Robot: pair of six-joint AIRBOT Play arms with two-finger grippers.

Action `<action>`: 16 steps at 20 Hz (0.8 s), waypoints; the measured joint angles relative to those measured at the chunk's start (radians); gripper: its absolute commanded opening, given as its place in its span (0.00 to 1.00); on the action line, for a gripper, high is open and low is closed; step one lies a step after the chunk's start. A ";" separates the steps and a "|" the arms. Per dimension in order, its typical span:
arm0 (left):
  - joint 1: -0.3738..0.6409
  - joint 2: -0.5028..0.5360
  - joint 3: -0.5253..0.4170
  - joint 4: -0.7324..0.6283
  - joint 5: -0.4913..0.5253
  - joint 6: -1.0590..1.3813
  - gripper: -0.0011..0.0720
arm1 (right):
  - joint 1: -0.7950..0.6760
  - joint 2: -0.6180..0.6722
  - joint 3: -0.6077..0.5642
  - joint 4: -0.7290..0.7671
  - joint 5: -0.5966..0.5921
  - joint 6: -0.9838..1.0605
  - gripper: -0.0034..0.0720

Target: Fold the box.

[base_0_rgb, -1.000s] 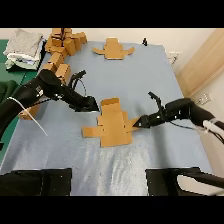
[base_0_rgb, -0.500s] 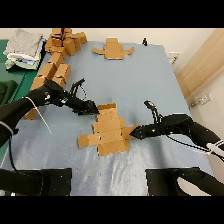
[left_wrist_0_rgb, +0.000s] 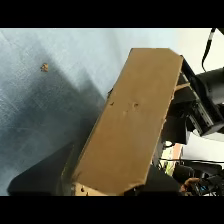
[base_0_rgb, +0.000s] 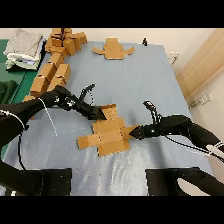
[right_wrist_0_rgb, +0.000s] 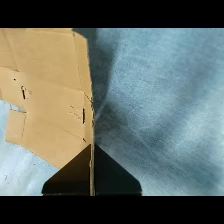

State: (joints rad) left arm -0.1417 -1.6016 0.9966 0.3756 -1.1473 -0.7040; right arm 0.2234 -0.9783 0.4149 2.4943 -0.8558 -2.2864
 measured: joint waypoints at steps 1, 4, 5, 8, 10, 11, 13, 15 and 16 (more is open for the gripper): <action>-0.003 -0.001 0.000 0.000 -0.004 0.005 0.48 | 0.000 0.000 0.000 0.000 0.000 0.000 0.05; -0.005 -0.003 0.001 0.000 -0.013 0.012 0.48 | 0.000 0.000 0.000 -0.003 0.002 0.000 0.05; -0.005 -0.004 0.001 -0.001 -0.013 0.013 0.48 | 0.000 0.000 0.000 -0.004 0.003 0.000 0.05; -0.005 -0.004 0.011 -0.002 -0.013 0.021 0.48 | 0.000 0.000 0.000 -0.008 0.003 0.000 0.05; -0.003 -0.004 0.019 -0.004 -0.012 0.023 0.13 | 0.000 0.000 -0.001 -0.010 0.003 0.000 0.05; -0.003 -0.004 0.022 -0.005 -0.012 0.025 0.13 | 0.000 0.000 -0.001 -0.011 0.003 0.000 0.05; -0.005 -0.004 0.026 -0.006 -0.015 0.027 0.03 | 0.000 0.000 -0.001 -0.012 0.003 0.000 0.05; -0.007 -0.004 0.027 -0.002 -0.021 0.031 0.03 | 0.000 0.000 -0.001 -0.012 0.003 0.000 0.06; -0.008 -0.004 0.028 0.000 -0.023 0.034 0.03 | 0.000 0.000 -0.001 -0.013 0.003 0.000 0.17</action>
